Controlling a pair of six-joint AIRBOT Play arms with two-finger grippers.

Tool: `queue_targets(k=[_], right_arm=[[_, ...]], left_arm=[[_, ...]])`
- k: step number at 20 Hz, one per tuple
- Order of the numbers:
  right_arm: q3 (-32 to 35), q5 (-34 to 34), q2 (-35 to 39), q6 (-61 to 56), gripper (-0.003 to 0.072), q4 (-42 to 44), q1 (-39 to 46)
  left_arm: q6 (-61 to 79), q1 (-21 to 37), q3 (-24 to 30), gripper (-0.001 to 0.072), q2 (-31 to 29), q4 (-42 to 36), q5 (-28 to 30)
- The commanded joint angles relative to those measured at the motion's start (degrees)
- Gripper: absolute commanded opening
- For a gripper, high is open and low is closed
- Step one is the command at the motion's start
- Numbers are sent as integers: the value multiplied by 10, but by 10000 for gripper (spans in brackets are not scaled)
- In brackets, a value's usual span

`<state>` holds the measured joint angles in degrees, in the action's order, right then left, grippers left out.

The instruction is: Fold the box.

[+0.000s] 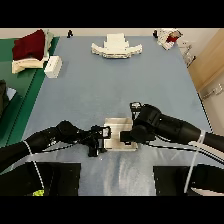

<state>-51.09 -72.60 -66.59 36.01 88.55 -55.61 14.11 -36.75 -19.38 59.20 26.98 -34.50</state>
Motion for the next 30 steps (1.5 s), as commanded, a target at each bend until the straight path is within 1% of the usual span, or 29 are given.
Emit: queue_targets(k=[1,2,3,4,5,6,7,8,9,11,12,13,15,16,17,18,20,23,24,28,30], right_arm=[[-22,-48,56,0,506,-16,9],[-21,-57,77,0,501,-21,22],[-21,-73,91,0,442,-34,41],[-21,-91,100,3,345,-51,64],[-21,-106,102,31,217,-64,99],[-16,-106,101,66,99,-64,137],[-7,-93,95,105,38,-57,183],[2,-72,83,153,13,-43,232],[11,-45,67,203,6,-14,276],[27,23,23,320,5,93,361],[30,56,-5,392,5,171,398],[29,73,-32,463,5,258,429],[20,68,-96,597,4,439,485],[10,43,-129,645,5,509,503],[-1,10,-159,680,5,554,510],[-16,-31,-187,708,4,584,510],[-37,-116,-224,756,4,615,504],[-42,-199,-229,797,5,617,481],[-42,-213,-226,807,4,614,472],[-39,-206,-196,847,4,603,425],[-32,-180,-174,870,4,602,406]], left_arm=[[0,0,0,518,0,0,0],[0,0,0,518,0,0,0],[0,0,0,518,0,0,0],[0,0,0,518,0,0,0],[0,0,0,518,0,0,0],[0,0,0,518,0,0,0],[0,0,0,518,0,0,0],[0,0,0,518,0,0,0],[0,0,0,518,0,0,0],[0,0,0,518,0,0,0],[0,0,0,518,0,0,0],[0,0,0,518,0,0,0],[0,0,0,518,0,0,0],[0,0,0,518,0,0,0],[0,0,0,518,0,0,0],[0,0,0,518,0,0,0],[0,0,0,518,0,0,0],[0,0,0,518,0,0,0],[0,0,0,518,0,0,0],[0,0,0,518,0,0,0],[0,0,0,518,0,0,0]])
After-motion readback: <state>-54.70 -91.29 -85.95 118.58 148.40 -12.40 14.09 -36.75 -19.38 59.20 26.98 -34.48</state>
